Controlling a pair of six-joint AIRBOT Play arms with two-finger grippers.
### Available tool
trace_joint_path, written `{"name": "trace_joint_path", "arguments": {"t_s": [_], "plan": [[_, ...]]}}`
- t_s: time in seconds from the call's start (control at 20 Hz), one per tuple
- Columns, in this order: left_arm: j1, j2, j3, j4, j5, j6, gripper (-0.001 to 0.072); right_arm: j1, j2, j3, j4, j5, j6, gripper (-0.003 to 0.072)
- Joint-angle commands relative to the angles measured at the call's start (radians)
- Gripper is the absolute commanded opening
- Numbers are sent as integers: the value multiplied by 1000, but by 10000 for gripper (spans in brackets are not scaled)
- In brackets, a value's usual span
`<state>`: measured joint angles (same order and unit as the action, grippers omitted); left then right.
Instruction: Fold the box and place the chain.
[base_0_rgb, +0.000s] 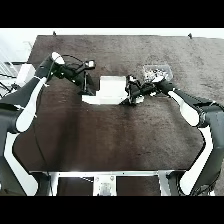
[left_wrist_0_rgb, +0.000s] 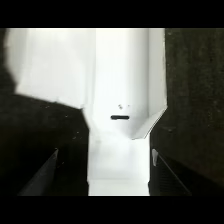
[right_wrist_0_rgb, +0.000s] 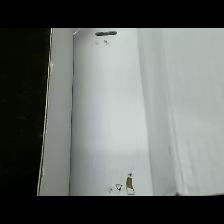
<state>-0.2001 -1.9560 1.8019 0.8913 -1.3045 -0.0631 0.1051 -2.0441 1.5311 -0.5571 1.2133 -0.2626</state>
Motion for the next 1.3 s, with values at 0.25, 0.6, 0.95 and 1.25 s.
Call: {"name": "trace_joint_path", "arguments": {"t_s": [0.25,0.6,0.95,1.25], "plan": [[-34,-11,-17,44,63,11,712,-1,0,0,0,0,0,557],[-34,-16,-77,35,80,19,711,-1,0,0,0,0,0,557],[-68,-24,-82,33,138,19,710,-1,0,0,0,0,0,557],[-68,-24,-82,44,134,19,456,-1,0,0,0,0,0,557]]}}
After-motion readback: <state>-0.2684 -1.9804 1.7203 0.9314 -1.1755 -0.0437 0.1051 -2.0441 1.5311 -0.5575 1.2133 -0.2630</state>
